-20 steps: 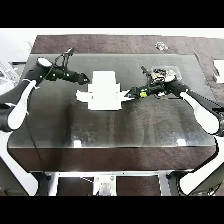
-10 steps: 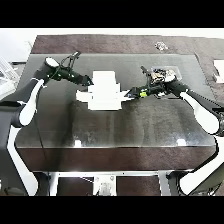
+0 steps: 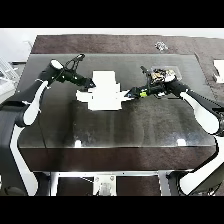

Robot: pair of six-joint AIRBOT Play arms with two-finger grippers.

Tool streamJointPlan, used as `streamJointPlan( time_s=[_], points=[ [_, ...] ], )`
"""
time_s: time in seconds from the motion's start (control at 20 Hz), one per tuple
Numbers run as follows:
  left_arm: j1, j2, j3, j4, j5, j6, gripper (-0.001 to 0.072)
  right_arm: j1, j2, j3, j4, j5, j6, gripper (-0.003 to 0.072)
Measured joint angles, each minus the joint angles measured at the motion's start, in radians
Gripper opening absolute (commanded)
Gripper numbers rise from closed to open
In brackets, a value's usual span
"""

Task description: Fold the box and place the chain.

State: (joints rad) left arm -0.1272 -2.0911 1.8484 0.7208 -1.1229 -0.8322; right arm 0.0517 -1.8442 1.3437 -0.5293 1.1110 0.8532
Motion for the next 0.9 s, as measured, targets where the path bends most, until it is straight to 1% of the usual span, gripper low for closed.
streamJointPlan(
  time_s=[0.15,0.35,0.4,0.45,0.9],
  points=[
    [-0.002,-0.007,0.0,-0.037,-0.026,0.003,0.0589,-0.006,0.0,0.0,0.0,0.0,0.0,0.001],
    [-0.002,-0.011,0.0,-0.067,-0.034,0.01,0.0587,-0.014,0.0,0.0,0.0,0.001,0.0,0.001],
    [-0.002,-0.011,0.0,-0.073,-0.034,0.011,0.048,-0.014,0.0,0.0,0.0,0.001,-0.001,0.001],
    [-0.003,-0.013,0.0,-0.078,-0.037,0.014,0.0458,-0.015,0.0,0.0,0.0,0.001,-0.001,0.001],
    [-0.003,-0.047,0.0,-0.167,-0.044,0.035,0.0457,-0.016,0.0,0.0,0.0,0.001,-0.001,0.0011]
  ],
)
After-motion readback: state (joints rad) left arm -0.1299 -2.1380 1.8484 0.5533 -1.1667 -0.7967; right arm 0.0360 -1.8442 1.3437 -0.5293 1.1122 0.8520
